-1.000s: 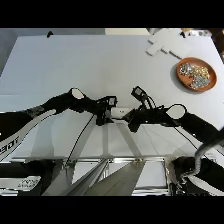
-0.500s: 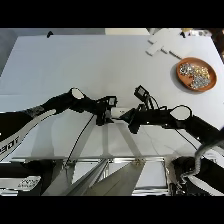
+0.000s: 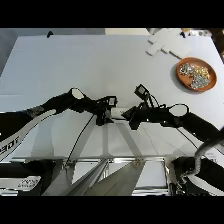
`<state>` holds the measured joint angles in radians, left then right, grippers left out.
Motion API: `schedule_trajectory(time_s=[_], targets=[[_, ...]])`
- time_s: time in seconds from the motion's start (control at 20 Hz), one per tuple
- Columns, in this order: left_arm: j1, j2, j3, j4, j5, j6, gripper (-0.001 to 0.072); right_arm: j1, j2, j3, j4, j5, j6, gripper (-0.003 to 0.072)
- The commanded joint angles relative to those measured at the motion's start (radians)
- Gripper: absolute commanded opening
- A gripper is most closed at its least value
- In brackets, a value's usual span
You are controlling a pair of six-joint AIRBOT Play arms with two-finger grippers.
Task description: Fold the box and place the chain.
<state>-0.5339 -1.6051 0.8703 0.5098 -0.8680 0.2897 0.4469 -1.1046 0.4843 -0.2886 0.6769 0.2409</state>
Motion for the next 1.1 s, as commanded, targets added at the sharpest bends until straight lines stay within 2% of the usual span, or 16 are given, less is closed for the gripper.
schedule_trajectory(time_s=[0.0, 0.4, 0.85, 1.05], targets=[[0.0, 0.0, 0.0, -0.001, 0.0, -0.002, 0.0326, -0.002, -0.026, -0.001, -0.053, 0.013, 0.023, 0.0018], [0.0, 0.0, 0.0, -0.001, 0.0, -0.002, 0.0326, -0.001, -0.026, -0.005, -0.262, 0.022, 0.177, 0.0017], [0.0, 0.0, 0.0, -0.001, 0.0, -0.001, 0.0326, -0.002, -0.021, -0.022, -0.256, 0.003, 0.179, 0.0018], [0.0, 0.0, 0.0, -0.001, 0.0, -0.002, 0.0326, -0.002, 0.061, -0.008, -0.254, -0.034, 0.177, 0.0018]])
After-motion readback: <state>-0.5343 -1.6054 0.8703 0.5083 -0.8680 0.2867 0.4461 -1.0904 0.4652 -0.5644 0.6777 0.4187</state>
